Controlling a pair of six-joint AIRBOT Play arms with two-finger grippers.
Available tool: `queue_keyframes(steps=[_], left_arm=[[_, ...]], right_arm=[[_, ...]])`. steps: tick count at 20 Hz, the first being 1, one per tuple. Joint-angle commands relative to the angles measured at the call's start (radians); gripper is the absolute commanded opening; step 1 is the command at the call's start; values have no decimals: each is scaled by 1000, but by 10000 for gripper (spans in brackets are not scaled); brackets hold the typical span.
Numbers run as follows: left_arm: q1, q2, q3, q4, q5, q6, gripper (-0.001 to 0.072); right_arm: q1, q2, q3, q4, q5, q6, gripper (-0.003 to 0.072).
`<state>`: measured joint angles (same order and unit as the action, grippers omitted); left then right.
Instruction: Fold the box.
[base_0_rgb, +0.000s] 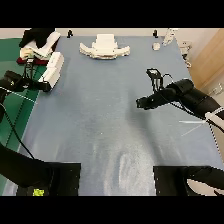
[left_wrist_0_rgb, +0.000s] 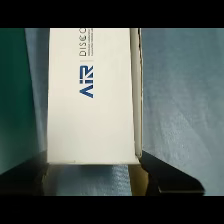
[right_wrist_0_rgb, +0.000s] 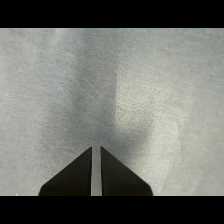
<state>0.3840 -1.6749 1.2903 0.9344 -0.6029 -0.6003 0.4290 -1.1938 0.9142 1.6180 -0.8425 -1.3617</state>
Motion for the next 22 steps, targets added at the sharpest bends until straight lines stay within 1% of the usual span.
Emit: queue_keyframes(steps=[1,3,5,21,22], left_arm=[[-8,-97,129,1,-3,-23,474],[-17,-129,168,1,-9,-22,474],[-28,-151,184,0,-9,-23,474],[-35,-167,186,1,-5,-21,477],[-34,-167,186,2,-6,-21,621]], right_arm=[[0,-10,1,-3,8,0,81],[0,-13,1,-6,9,0,81],[0,-13,1,-6,15,0,81],[0,-13,1,-14,15,1,81],[0,-13,1,-14,15,1,80]])
